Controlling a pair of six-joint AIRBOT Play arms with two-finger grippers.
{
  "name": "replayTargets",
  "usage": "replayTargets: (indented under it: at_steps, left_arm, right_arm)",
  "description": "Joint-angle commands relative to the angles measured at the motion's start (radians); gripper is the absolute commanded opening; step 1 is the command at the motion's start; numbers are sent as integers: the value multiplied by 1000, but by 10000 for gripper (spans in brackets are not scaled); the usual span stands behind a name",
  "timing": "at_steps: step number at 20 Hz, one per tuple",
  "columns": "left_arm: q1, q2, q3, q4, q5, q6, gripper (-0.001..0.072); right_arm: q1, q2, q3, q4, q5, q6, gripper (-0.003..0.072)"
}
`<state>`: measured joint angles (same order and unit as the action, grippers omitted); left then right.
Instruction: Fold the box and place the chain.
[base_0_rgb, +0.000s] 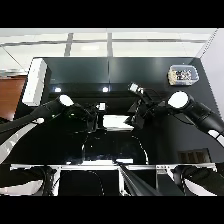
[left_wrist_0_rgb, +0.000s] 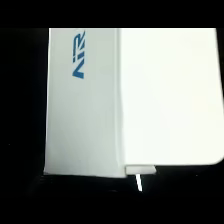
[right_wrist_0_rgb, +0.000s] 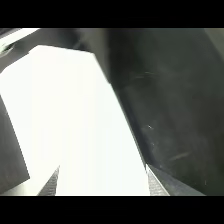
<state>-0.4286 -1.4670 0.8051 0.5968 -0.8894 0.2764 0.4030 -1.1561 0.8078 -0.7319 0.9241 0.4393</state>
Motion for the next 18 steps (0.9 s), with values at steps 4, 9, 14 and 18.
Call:
replayTargets:
  at_steps: [4,9,14,18]
  left_arm:
    - [-1,-1,1,1,0,0,465]
    - [-1,-1,1,1,0,0,465]
    - [-1,-1,1,1,0,0,466]
    - [-1,-1,1,1,0,0,465]
  right_arm:
    - [6,-2,-15,-3,14,-216,609]
    - [6,-4,-30,-5,8,-215,295]
    - [6,-4,-30,-15,11,-212,186]
    - [6,-4,-32,-47,10,-201,127]
